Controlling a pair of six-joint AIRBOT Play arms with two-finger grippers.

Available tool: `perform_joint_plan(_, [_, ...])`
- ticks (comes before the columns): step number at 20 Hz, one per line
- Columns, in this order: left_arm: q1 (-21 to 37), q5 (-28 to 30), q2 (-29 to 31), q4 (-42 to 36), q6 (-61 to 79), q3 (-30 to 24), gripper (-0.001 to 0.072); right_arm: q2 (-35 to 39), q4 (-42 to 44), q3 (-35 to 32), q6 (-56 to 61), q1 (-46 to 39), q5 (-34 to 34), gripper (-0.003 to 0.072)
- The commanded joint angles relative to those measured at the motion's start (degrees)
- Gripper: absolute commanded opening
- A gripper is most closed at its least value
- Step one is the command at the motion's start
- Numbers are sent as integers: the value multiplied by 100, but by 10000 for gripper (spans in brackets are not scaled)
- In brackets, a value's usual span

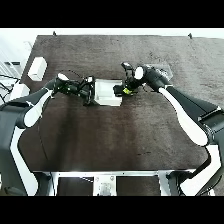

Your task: Fold the box and place the chain.

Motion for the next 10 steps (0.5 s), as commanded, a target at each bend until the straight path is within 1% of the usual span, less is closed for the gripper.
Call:
perform_joint_plan(1, [2,7,2,7,2,0,528,-26,-437,310,304,74,326,437])
perform_joint_plan(3, [2,7,2,7,0,0,528,-59,-625,396,470,74,549,437])
perform_joint_plan(6, [2,9,2,7,2,0,528,-212,-612,498,575,83,782,437])
perform_joint_plan(10, [2,7,2,7,0,0,528,-514,-629,835,575,192,1156,437])
